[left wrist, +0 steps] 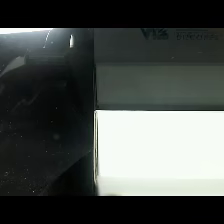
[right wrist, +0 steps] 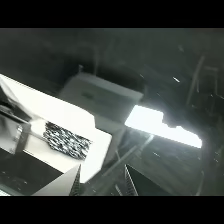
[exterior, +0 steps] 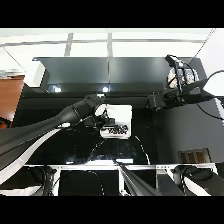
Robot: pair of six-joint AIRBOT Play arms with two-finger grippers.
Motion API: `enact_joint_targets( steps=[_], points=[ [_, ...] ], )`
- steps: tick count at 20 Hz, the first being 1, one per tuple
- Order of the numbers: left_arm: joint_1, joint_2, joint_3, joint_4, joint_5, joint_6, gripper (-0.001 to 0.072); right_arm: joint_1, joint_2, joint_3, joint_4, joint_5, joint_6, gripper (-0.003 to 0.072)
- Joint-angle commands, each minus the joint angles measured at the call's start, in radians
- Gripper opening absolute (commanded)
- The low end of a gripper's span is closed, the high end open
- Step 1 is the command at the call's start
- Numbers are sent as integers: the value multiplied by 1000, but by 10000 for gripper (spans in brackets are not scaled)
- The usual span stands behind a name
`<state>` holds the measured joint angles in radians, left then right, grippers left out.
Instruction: Fold the box and place the chain.
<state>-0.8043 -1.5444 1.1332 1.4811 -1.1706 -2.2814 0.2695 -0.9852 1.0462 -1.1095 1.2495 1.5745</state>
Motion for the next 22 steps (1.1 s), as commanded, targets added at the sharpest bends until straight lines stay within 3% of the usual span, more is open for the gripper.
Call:
enact_joint_targets(
  steps=[1, 4, 5, 6, 7, 8, 10, 13, 15, 17, 19, 21, 22],
  points=[
    [1, 3, 21, -2, -18, -35, 24, -23, 16, -2, -29, 52, -12, 332],
    [-2, 19, 26, -5, -23, -50, 24, -1, 16, -2, -29, 42, -13, 332],
    [-3, 32, 26, -3, -24, -53, 77, 3, 16, -2, -29, 39, -13, 332],
    [-3, 50, 26, 5, -23, -48, 298, 6, 16, -2, -31, 37, -13, 332],
    [-3, 75, 26, 27, -24, -21, 639, 6, 16, -2, -32, 35, -13, 332],
    [2, 102, 26, 37, -29, 10, 712, 6, 16, -2, -33, 33, -13, 332],
    [13, 177, 16, 74, -66, 99, 712, 6, 16, -2, -33, 33, -12, 332],
    [46, 336, -59, 276, -117, 136, 712, 6, 16, -2, -33, 33, -12, 332],
    [145, 443, -171, 325, -111, 135, 712, 6, 16, -2, -33, 33, -12, 332],
    [303, 516, -311, 256, -64, 135, 711, 6, 16, -2, -33, 32, -12, 332],
    [486, 524, -418, -93, 47, 269, 684, 6, 16, -2, -33, 23, -12, 332],
    [621, 489, -490, -612, 121, 813, 685, 6, 16, -2, -33, -4, -12, 332],
    [650, 466, -505, -782, 106, 1091, 687, 6, 16, -2, -33, -21, -12, 332]
  ],
)
